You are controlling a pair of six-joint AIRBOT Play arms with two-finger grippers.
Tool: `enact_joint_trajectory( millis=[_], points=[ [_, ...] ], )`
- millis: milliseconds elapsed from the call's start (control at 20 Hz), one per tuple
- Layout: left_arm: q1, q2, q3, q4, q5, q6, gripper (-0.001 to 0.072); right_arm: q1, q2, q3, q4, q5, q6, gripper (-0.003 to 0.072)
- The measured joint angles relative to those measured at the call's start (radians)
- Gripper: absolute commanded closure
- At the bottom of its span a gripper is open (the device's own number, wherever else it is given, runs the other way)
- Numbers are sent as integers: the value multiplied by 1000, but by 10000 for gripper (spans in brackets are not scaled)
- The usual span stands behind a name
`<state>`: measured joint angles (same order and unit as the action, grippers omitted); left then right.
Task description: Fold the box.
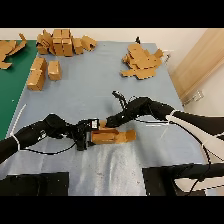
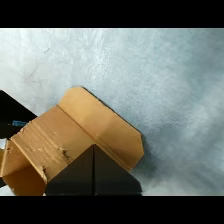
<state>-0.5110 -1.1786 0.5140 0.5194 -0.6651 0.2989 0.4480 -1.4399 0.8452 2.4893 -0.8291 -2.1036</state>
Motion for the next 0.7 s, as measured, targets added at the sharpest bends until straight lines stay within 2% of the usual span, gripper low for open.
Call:
enact_joint_trajectory(
  millis=[150, 300, 550, 700],
  points=[
    [0, 0, 0, 0, 0, 0, 188, -2, 2, 1, -27, 45, -10, 685],
    [0, 0, 0, 0, 0, 0, 188, -34, 35, 11, -123, 60, 44, 685],
    [0, 0, 0, 0, 0, 0, 188, -144, 207, 35, -380, 20, 216, 684],
    [0, 0, 0, 0, 0, 0, 188, -168, 334, 28, -475, -43, 272, 684]
  ],
)
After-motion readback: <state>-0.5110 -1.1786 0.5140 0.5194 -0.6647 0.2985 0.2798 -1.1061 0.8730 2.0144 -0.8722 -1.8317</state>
